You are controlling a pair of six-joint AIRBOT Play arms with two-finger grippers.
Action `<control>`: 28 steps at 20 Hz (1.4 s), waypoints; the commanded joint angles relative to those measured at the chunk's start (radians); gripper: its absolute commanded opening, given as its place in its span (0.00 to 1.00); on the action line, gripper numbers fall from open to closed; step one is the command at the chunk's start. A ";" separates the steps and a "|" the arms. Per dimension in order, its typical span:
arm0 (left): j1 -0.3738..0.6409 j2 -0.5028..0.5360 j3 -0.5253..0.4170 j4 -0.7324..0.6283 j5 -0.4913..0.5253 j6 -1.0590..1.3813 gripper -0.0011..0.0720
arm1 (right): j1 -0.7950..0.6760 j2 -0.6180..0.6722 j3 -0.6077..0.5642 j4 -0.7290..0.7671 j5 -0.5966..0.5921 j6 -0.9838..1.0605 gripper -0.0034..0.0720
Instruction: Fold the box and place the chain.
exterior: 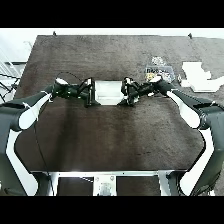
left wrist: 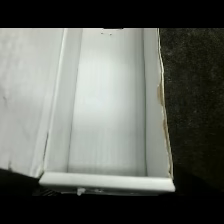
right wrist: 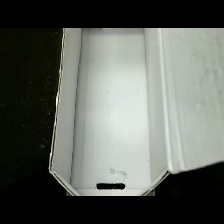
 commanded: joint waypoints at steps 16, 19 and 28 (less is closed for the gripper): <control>0.001 -0.001 0.000 0.042 -0.024 0.000 0.59 | -0.162 0.121 0.000 -0.039 0.099 0.174 1.00; 0.001 -0.001 0.000 0.042 -0.024 0.000 0.59 | -0.181 0.157 0.000 0.108 0.249 0.173 0.09; 0.001 -0.001 0.000 0.044 -0.024 0.000 0.59 | -0.024 0.136 -0.002 0.243 -0.015 0.232 0.05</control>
